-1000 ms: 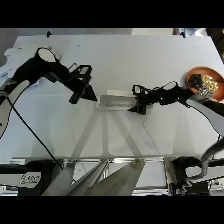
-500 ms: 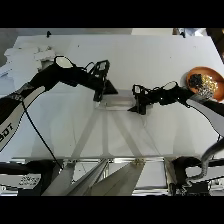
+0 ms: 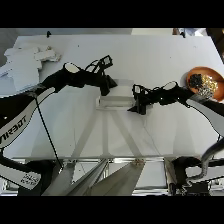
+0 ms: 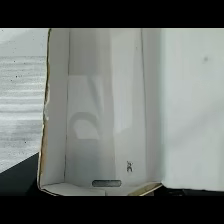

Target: Fold the box and place the chain.

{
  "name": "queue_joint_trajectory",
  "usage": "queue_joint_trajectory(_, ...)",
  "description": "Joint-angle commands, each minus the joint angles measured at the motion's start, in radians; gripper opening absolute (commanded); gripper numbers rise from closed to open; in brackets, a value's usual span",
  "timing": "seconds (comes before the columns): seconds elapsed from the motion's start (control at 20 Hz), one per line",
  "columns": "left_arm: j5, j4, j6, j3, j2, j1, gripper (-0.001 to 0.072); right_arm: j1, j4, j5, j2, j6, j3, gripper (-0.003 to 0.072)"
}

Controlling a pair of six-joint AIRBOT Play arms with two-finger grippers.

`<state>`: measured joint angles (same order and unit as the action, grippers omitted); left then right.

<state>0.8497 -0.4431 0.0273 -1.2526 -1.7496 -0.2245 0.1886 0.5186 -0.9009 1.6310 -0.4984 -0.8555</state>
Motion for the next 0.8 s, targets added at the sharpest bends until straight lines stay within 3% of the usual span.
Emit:
queue_joint_trajectory(0.0,0.003,-0.029,-0.028,0.0,-0.008,-0.002,0.0007,0.0,0.0,0.0,-0.001,-0.001,-0.001,0.0403)
queue_joint_trajectory(0.2,0.052,-0.006,-0.028,0.0,0.054,0.008,0.0008,0.0,0.0,0.0,-0.001,-0.001,-0.001,0.0403)
queue_joint_trajectory(0.45,0.296,-0.056,-0.029,0.0,0.194,0.076,0.0026,0.0,0.0,0.0,-0.001,-0.001,-0.001,0.0403)
queue_joint_trajectory(0.5,0.351,-0.081,-0.029,0.0,0.216,0.087,0.0094,0.0,0.0,0.0,-0.001,-0.001,-0.001,0.0403)
queue_joint_trajectory(0.6,0.421,-0.18,-0.03,0.0,0.253,0.094,0.0317,0.0,0.0,0.0,-0.001,-0.001,-0.001,0.0403)
queue_joint_trajectory(0.7,0.494,-0.269,-0.04,0.0,0.272,0.086,0.0331,0.0,0.0,0.0,-0.001,-0.001,-0.001,0.0403)
queue_joint_trajectory(0.75,0.557,-0.238,-0.055,0.0,0.273,0.082,0.0325,0.0,0.0,0.0,-0.001,-0.001,-0.001,0.0403)
